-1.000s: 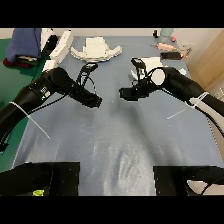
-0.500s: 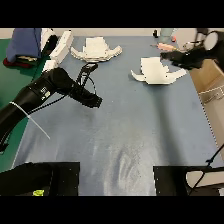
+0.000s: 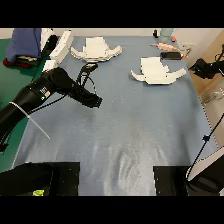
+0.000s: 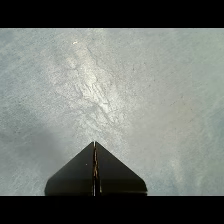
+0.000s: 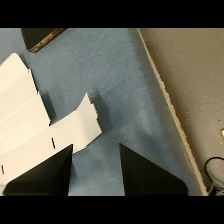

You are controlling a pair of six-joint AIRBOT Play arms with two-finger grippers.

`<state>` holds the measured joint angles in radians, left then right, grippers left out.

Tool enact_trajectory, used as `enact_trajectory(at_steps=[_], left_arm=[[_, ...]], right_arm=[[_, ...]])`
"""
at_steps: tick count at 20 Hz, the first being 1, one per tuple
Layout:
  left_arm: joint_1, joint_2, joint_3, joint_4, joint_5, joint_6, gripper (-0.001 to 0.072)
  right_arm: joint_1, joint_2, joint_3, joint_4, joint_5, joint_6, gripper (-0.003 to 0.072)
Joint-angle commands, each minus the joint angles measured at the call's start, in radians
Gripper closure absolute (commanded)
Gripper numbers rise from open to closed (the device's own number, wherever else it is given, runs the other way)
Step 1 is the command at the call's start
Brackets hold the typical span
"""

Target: Fold the box.

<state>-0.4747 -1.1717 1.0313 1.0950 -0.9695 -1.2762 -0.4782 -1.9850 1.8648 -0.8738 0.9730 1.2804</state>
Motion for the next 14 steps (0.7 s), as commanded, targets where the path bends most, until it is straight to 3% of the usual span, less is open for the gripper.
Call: enact_trajectory(at_steps=[1,6,7,8,11,12,14], left_arm=[[0.001,0.001,0.0,0.0,0.0,0.0,0.0694],[0.0,0.001,0.0,0.0,0.0,0.0,0.0694],[0.001,0.001,0.0,0.0,0.0,0.0,0.0694],[0.001,0.001,0.0,0.0,0.0,0.0,0.0694],[0.001,0.001,0.0,0.0,0.0,0.0,0.0694],[0.001,0.001,0.0,0.0,0.0,0.0,0.0694],[0.001,0.001,0.0,0.001,0.0,0.0,0.0694]], right_arm=[[-0.022,-0.127,0.037,0.187,-0.029,-0.122,0.0238],[0.011,-0.183,0.074,0.24,-0.041,-0.198,0.0238],[0.018,-0.183,0.085,0.246,-0.051,-0.209,0.0269],[0.023,-0.183,0.096,0.246,-0.058,-0.208,0.0346],[0.036,-0.183,0.129,0.246,-0.038,-0.209,0.0435],[0.038,-0.183,0.137,0.246,-0.005,-0.208,0.054],[0.038,-0.181,0.157,0.261,0.1,-0.207,0.0661]])
